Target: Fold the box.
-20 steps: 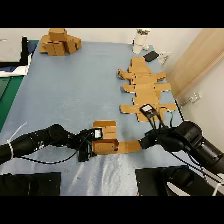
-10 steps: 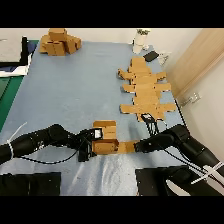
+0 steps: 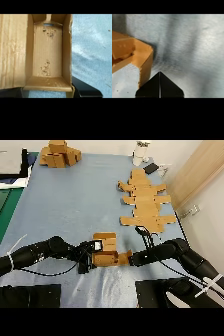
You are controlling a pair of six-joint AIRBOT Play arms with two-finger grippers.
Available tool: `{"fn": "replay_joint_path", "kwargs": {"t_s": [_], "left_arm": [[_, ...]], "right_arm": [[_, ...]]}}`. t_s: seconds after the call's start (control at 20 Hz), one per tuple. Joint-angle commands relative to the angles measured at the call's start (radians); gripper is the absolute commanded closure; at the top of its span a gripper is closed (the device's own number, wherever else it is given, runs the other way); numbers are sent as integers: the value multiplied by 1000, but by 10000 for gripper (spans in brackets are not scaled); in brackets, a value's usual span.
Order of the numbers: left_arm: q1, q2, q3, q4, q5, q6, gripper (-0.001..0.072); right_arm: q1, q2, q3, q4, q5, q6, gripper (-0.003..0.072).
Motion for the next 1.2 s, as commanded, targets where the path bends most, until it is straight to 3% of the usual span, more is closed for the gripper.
{"fn": "replay_joint_path", "kwargs": {"t_s": [0.0,0.25,0.35,0.5,0.55,0.75,0.8,0.85,1.0,1.05,1.15], "left_arm": [[0,0,1,0,0,0,348],[0,0,1,0,0,0,348],[0,0,1,0,0,0,348],[0,0,1,0,0,0,347],[0,0,1,0,0,0,347],[0,0,1,0,0,0,347],[0,0,1,0,0,0,348],[0,0,1,0,0,0,348],[0,0,1,0,0,0,348],[0,0,1,0,0,0,348],[0,0,1,0,0,0,348]], "right_arm": [[0,1,0,116,23,-101,685],[0,1,10,148,35,-143,681],[0,1,41,148,28,-144,509],[0,1,75,145,27,-144,497],[0,1,75,145,23,-144,442],[0,1,76,151,-14,-145,435],[0,1,76,151,-21,-144,333],[0,1,77,152,-26,-144,301],[0,1,77,170,-29,-145,286],[2,1,77,182,-26,-145,203],[2,0,78,201,-16,-144,202]]}}
